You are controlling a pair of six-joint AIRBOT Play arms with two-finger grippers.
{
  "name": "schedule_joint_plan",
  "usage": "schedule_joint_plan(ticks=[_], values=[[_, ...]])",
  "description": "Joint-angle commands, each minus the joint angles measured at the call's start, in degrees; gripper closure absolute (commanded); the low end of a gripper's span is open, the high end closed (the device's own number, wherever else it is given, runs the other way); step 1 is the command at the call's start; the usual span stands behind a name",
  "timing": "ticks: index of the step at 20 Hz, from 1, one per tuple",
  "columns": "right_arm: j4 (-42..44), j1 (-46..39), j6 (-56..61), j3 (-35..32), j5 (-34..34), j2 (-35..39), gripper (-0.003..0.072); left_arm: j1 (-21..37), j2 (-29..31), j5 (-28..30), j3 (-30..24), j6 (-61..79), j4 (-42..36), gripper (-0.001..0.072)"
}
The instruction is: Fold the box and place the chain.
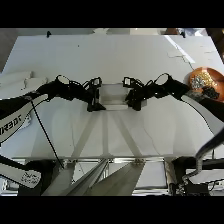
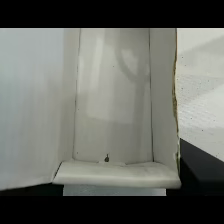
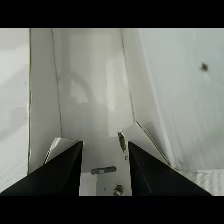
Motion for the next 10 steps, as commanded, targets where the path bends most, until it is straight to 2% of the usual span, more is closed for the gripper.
schedule_joint_plan(ticks=[1,3,4,6,9,10], values=[[2.91,-0.04,0.13,0.04,-0.55,0.00,0.0335,-0.02,0.00,0.00,0.02,0.04,0.02,0.0346],[4.33,-0.04,0.13,0.04,-0.79,-0.02,0.0208,-0.02,0.00,0.00,0.02,0.04,0.02,0.0346],[4.31,-0.04,0.13,0.04,-1.29,-0.02,0.0199,-0.02,0.00,0.00,0.02,0.04,0.02,0.0346],[4.15,-0.04,0.11,0.04,-1.84,-0.02,0.0100,-0.02,0.00,0.00,0.02,0.04,0.02,0.0346],[4.15,-0.04,0.13,0.04,-1.77,-0.02,0.0107,-0.02,0.00,0.00,0.02,0.04,0.02,0.0346],[4.13,-0.04,0.17,0.04,-1.68,0.00,0.0173,-0.02,0.00,0.00,0.02,0.04,0.02,0.0346]])
